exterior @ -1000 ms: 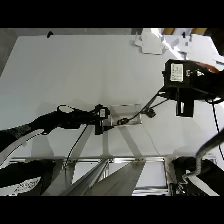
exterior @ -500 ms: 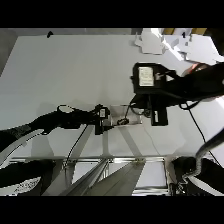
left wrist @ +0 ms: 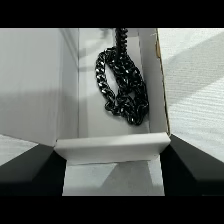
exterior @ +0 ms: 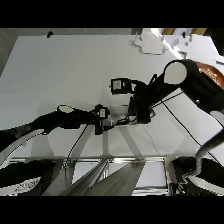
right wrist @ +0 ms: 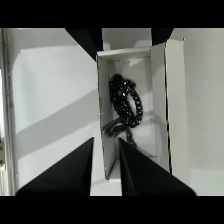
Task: Fold the box and place the chain.
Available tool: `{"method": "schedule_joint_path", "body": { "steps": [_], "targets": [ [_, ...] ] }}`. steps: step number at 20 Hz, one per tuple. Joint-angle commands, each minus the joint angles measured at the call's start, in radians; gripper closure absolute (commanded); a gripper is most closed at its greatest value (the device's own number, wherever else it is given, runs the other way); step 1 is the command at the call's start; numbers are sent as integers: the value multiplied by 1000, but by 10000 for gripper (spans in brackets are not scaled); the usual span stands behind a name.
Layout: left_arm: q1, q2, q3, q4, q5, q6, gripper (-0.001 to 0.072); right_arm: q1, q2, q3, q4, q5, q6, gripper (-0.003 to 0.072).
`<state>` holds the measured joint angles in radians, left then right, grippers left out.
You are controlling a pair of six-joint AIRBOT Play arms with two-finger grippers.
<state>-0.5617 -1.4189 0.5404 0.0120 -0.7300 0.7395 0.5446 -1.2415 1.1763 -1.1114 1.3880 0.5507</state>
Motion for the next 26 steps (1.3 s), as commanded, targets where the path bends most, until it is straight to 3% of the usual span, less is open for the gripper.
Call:
{"method": "schedule_joint_path", "body": {
  "steps": [1,9,11,14,16,17,26],
  "targets": [
    [-1,0,0,0,0,0,680,-3,-20,-16,-13,-28,-5,476],
    [-1,0,0,0,0,0,680,-259,107,-26,-19,98,-184,533],
    [-1,0,0,0,0,0,680,-329,107,-85,-19,83,-257,669],
    [-1,0,0,0,0,0,680,-375,102,-249,-29,-46,-385,664],
    [-1,0,0,0,0,0,680,-370,78,-331,-31,-151,-424,518],
    [-1,0,0,0,0,0,680,-363,62,-358,-31,-191,-433,479],
    [-1,0,0,0,0,0,680,-288,-73,-397,42,-333,-612,478]
  ]
}}
